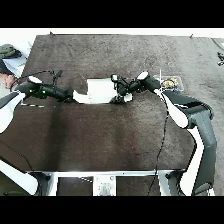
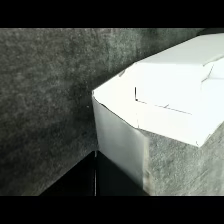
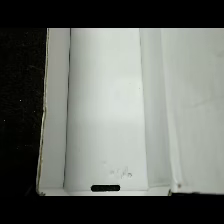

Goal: Fold the box and place the chain.

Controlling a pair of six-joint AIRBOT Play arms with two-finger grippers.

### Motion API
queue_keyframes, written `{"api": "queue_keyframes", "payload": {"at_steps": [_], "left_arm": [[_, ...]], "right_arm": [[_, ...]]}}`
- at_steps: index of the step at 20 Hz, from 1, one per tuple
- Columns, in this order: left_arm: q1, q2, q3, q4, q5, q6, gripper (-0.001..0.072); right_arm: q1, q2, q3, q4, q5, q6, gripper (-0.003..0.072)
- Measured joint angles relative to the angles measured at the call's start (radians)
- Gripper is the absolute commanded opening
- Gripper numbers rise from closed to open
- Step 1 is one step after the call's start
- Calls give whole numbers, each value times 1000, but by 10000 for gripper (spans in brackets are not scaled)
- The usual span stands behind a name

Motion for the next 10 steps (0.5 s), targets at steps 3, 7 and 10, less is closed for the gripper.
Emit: {"api": "queue_keyframes", "payload": {"at_steps": [3,7,10], "left_arm": [[-4,-8,0,-36,1,0,12],[-18,-9,11,-56,0,3,13],[-35,-6,26,-56,-8,8,146]], "right_arm": [[0,0,0,0,0,0,387],[0,0,0,0,0,0,387],[0,0,0,0,0,0,387]]}}
